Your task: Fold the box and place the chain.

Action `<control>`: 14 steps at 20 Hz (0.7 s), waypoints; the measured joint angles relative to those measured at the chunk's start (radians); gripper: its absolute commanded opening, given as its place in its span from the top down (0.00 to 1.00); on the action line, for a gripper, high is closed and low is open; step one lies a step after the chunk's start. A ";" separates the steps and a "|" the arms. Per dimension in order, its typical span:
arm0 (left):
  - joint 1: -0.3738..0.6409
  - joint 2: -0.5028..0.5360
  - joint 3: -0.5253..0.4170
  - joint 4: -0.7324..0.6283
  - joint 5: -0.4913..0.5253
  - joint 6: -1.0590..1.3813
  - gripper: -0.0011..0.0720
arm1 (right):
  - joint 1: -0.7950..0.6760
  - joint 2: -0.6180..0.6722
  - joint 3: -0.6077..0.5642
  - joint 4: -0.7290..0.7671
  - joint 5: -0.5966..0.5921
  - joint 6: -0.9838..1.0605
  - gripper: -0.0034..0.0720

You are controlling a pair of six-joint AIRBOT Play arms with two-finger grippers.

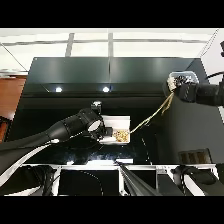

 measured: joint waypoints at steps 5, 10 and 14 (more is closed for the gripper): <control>0.000 0.000 0.000 0.000 0.000 0.000 0.94 | 0.156 0.039 0.000 0.167 0.078 -0.066 0.95; 0.000 0.000 0.000 0.000 0.000 0.000 0.95 | 0.352 0.010 0.000 0.211 0.060 -0.051 0.95; 0.000 0.000 0.000 0.000 0.000 0.000 0.95 | 0.470 -0.050 0.000 0.218 0.024 -0.039 0.95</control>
